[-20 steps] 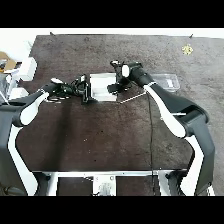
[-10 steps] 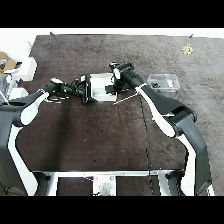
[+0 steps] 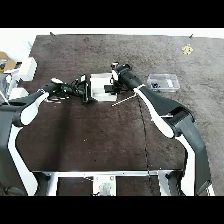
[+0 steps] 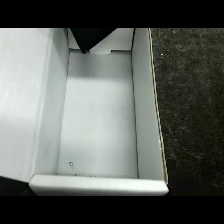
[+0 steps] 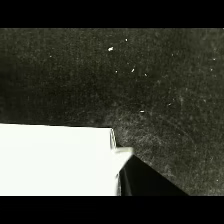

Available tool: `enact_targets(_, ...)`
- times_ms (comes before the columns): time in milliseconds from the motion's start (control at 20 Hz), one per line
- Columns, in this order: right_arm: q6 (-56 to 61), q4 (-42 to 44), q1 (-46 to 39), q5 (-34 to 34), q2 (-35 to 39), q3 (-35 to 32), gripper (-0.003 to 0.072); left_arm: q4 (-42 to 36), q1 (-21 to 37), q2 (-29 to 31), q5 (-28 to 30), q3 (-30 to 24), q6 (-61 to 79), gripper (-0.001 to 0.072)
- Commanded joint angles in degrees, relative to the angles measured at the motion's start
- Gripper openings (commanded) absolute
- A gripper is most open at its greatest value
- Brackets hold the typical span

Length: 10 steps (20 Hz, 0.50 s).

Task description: Fold the box and place the chain.

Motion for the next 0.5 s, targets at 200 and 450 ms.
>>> enact_targets(200, 5.42, -1.68, 0.11, 1.86, -0.02, -0.04, 0.0006, 0.02, 0.04, 0.04, -0.04, 0.00, 0.04, 0.0225)
enact_targets(450, 5.99, -1.81, 0.11, 1.64, -0.02, -0.04, 0.0006, 0.02, 0.04, 0.04, -0.04, 0.00, 0.04, 0.0224)
